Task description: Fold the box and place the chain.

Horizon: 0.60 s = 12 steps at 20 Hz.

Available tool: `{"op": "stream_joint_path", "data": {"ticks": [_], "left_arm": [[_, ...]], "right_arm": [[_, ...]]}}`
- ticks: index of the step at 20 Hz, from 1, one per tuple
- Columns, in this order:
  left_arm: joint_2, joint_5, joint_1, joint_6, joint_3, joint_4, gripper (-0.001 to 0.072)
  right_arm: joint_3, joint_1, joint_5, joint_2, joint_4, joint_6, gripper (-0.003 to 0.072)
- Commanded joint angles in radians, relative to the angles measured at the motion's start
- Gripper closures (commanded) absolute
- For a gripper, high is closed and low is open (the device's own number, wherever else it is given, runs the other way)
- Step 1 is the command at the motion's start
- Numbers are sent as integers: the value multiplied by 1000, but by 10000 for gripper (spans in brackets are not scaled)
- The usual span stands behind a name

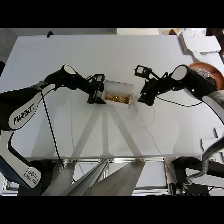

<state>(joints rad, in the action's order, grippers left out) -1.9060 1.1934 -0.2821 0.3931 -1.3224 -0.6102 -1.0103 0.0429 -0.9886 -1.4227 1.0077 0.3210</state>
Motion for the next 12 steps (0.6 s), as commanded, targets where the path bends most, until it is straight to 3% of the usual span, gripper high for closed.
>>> {"op": "stream_joint_path", "data": {"ticks": [1,5,9,12], "left_arm": [[0,0,0,0,0,0,365],[0,0,0,0,0,0,365],[0,0,0,0,0,0,365],[0,0,0,0,0,0,365]], "right_arm": [[11,-6,21,-83,-110,-249,197],[11,-6,48,-121,-232,-312,199],[11,1,53,-123,-254,-389,207],[11,10,75,-123,-256,-409,311]]}}
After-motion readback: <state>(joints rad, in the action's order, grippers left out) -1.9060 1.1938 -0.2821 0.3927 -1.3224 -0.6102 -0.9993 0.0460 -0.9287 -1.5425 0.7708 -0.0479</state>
